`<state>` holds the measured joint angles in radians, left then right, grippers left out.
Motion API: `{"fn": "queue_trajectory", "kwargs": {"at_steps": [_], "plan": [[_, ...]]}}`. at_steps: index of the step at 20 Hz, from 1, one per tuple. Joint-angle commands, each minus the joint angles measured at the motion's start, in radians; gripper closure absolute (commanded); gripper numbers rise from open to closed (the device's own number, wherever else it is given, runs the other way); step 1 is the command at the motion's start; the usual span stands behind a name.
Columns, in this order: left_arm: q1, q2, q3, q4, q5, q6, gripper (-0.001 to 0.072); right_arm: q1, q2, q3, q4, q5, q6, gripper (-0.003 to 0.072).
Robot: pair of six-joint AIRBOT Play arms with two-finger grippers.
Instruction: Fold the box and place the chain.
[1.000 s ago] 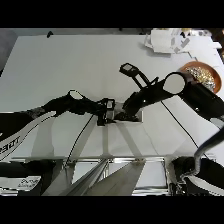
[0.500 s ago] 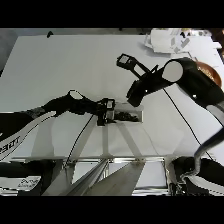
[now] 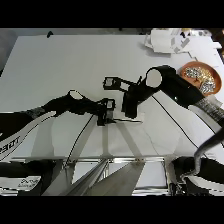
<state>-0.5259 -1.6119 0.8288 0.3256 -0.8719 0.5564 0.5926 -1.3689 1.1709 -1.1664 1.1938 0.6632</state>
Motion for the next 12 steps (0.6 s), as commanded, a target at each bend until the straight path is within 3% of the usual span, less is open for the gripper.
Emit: {"fn": "queue_trajectory", "kwargs": {"at_steps": [1,3,9,12], "plan": [[0.000,0.001,0.000,0.000,0.000,0.000,0.0459,0.026,0.007,-0.021,-0.008,-0.012,-0.044,0.0434],[0.000,0.001,0.000,0.000,0.001,0.000,0.0459,0.034,0.010,-0.035,-0.007,-0.049,-0.044,0.0402],[0.000,0.001,0.000,0.000,0.000,0.000,0.0459,0.049,0.024,-0.060,-0.083,-0.100,-0.043,0.0403],[0.000,0.001,0.000,0.000,0.000,0.000,0.0459,0.050,0.025,-0.060,-0.102,-0.108,-0.040,0.0459]]}}
